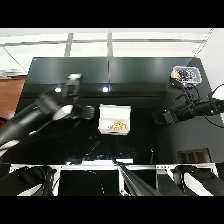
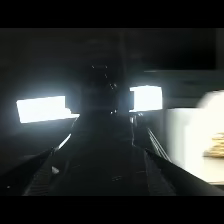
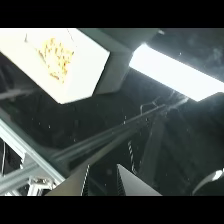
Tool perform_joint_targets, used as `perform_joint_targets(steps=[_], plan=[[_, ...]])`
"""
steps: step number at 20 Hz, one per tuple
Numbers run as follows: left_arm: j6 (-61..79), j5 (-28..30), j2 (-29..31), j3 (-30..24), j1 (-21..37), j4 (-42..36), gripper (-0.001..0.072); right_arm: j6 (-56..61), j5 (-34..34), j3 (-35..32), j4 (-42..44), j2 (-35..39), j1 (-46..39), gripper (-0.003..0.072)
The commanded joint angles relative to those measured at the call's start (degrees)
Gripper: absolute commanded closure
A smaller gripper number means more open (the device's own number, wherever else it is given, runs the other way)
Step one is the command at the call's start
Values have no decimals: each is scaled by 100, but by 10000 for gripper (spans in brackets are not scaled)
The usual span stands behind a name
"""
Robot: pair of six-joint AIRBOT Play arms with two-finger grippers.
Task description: Fold the box and place the chain.
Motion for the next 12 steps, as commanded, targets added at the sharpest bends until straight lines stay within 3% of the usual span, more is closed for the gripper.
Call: perform_joint_targets(steps=[1,3,4,5,9,12], plan=[[675,299,1370,-1303,1191,-1530,91,-9,-149,7,149,4,4,493],[3482,313,1471,-1893,2011,-3969,87,-7,-229,7,149,4,4,474],[4972,385,1377,-2111,2282,-4874,67,-4,-297,7,153,4,4,475],[6819,619,1263,-2280,2398,-5335,-7,0,-380,7,177,4,4,475],[11562,846,787,-2337,2192,-5414,-7,2,-472,7,221,2,4,475],[13385,1058,26,-2304,2203,-6179,-7,28,-557,7,249,2,59,475]])
